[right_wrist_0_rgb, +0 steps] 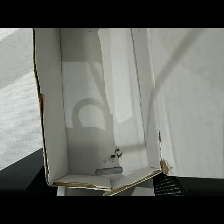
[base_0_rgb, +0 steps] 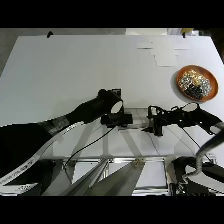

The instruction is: Fold the box and place the chain.

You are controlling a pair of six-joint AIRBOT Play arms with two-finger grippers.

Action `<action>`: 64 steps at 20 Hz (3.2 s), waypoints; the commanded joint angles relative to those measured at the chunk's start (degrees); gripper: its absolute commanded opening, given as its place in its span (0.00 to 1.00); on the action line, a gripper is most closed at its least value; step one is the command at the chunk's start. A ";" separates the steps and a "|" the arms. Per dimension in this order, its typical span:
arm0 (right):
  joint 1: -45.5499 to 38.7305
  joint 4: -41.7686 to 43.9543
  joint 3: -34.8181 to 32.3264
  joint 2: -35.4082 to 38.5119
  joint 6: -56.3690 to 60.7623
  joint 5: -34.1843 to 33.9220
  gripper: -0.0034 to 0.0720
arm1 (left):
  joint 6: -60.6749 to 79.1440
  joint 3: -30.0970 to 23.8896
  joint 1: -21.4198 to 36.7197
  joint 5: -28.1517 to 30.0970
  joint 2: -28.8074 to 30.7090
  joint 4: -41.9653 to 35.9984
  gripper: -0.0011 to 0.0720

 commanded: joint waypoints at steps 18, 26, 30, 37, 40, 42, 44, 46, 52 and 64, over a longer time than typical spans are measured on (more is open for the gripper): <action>0.02 0.02 -0.02 0.02 0.02 0.02 0.49 | -9.64 8.37 -2.78 -6.69 -8.57 5.51 0.22; 0.02 0.02 -0.02 0.02 0.02 0.02 0.49 | -8.92 8.37 -3.06 -7.19 -8.68 5.73 0.03; 0.02 0.00 -0.02 0.02 0.02 0.02 0.49 | -7.80 8.37 -3.10 -7.17 -8.70 6.58 0.39; 0.02 0.00 -0.02 0.02 0.02 0.02 0.49 | -6.43 8.37 -3.10 -7.04 -8.70 6.78 0.03; 0.02 0.00 -0.02 0.02 0.04 0.02 0.49 | -5.29 8.37 -3.10 -7.41 -8.81 6.78 0.02; 0.02 0.02 -0.02 0.02 0.02 0.02 0.49 | -5.29 8.37 -3.10 -7.37 -8.79 6.75 0.02; 0.02 0.00 -0.02 0.02 0.02 0.02 0.49 | -5.27 8.37 -3.08 -7.39 -8.79 6.71 0.09; 0.02 0.02 -0.02 0.02 0.02 0.02 0.49 | -5.25 8.37 -2.78 -7.80 -8.31 6.58 0.17; 0.02 0.00 -0.02 0.02 0.02 0.02 0.49 | 5.95 8.37 1.62 -11.67 -2.40 4.74 0.17; 0.02 0.00 -0.02 0.02 0.02 0.02 0.49 | 51.95 6.82 10.51 -15.08 8.04 -4.55 0.73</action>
